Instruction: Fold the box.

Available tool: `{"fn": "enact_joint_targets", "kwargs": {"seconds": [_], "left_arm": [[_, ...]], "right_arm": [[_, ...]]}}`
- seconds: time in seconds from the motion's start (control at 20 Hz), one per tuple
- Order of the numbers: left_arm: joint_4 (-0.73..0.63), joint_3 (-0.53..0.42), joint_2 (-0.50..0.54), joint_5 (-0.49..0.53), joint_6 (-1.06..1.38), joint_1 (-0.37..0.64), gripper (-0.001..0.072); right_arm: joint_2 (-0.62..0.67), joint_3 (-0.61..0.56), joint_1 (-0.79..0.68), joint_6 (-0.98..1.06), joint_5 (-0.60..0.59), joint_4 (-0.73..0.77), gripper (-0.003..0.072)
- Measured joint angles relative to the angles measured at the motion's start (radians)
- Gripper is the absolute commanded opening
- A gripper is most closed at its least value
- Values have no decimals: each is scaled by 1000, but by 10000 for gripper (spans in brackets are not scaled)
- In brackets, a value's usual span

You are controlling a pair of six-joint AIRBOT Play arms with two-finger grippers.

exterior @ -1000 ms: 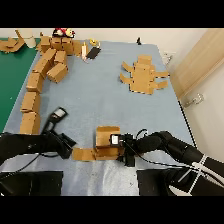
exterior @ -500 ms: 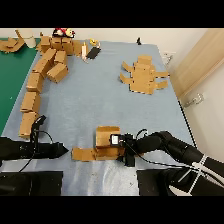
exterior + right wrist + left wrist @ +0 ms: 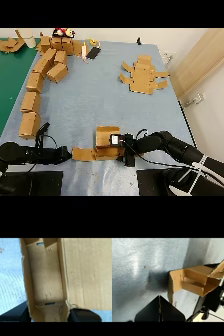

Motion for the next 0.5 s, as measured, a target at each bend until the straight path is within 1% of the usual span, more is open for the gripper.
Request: {"fn": "enact_joint_targets", "kwargs": {"seconds": [0.15,0.3,0.5], "left_arm": [[-3,-4,-30,94,-53,-109,10],[-8,-5,-91,200,-85,-206,10],[-45,-3,-157,312,-89,-301,10]], "right_arm": [[0,0,0,0,0,0,451],[0,0,0,0,0,0,451],[0,0,0,0,0,0,451]]}}
